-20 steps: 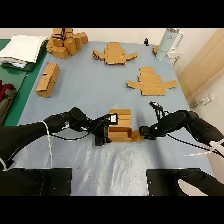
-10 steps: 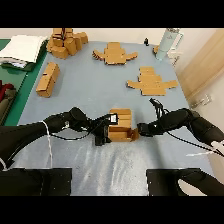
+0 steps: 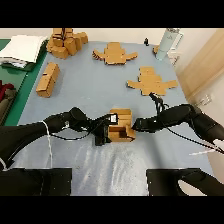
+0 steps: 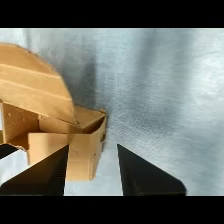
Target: Fold the box.
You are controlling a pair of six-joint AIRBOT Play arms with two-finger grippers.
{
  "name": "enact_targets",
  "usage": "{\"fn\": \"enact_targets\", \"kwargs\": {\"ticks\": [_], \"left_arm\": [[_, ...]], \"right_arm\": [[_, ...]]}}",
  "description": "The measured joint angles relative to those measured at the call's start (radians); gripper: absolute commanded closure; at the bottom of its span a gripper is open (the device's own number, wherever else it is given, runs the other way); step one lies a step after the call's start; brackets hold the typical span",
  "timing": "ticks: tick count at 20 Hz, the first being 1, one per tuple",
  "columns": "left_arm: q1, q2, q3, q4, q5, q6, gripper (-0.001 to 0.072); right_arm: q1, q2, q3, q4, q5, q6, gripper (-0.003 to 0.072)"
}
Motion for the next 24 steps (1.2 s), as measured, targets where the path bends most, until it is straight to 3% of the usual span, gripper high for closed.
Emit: {"fn": "enact_targets", "kwargs": {"ticks": [2, 5, 14, 24], "left_arm": [[0.000, 0.000, 0.000, 0.000, 0.000, 0.000, 0.0220], [0.000, 0.000, 0.000, 0.000, 0.000, 0.000, 0.0219], [0.000, 0.000, 0.000, 0.000, 0.000, 0.000, 0.0219], [0.000, 0.000, 0.000, 0.000, 0.000, 0.000, 0.0219]], "right_arm": [[0.023, -0.007, 0.001, -0.005, 0.006, 0.000, 0.0204], [0.057, -0.034, 0.002, -0.009, 0.026, 0.000, 0.0282], [0.135, -0.085, 0.007, -0.061, 0.069, 0.033, 0.0282], [0.257, -0.097, 0.070, -0.257, 0.059, 0.312, 0.0281]]}}
